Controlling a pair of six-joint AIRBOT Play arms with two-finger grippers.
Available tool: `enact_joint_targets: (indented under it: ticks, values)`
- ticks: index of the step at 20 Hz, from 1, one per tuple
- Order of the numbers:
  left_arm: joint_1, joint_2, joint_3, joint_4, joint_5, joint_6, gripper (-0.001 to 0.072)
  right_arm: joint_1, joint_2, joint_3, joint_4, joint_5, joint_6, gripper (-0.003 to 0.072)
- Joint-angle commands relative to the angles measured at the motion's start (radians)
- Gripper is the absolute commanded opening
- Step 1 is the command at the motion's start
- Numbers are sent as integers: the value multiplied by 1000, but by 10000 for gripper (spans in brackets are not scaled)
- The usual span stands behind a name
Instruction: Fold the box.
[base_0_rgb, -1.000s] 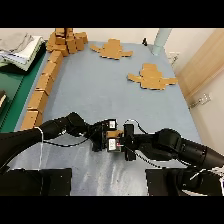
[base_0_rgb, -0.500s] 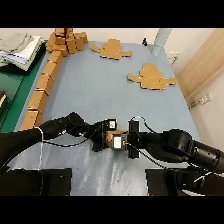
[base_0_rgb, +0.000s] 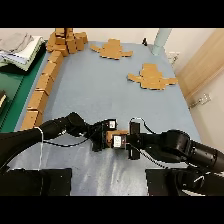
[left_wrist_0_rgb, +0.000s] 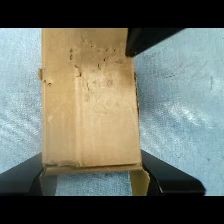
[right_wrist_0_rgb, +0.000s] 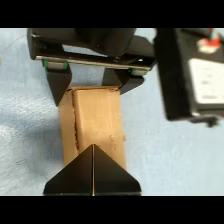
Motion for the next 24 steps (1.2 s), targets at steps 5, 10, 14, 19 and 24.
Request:
enact_joint_targets:
  ticks: [5, 10, 14, 19, 24]
  values:
    - [0, 0, 0, 0, 0, 0, 596, 0, -56, -2, 18, -6, 3, 3]
    - [0, 0, 0, 0, 0, 0, 596, 0, -71, -2, 18, 1, 3, 3]
    - [0, 0, 0, 0, 0, 0, 596, 0, -72, -2, 18, 1, 3, 3]
    - [0, 0, 0, 0, 0, 0, 595, 0, -36, -2, -27, -19, 47, 3]
    - [0, 0, 0, 0, 0, 0, 596, 0, 29, -2, -113, -124, 106, 3]
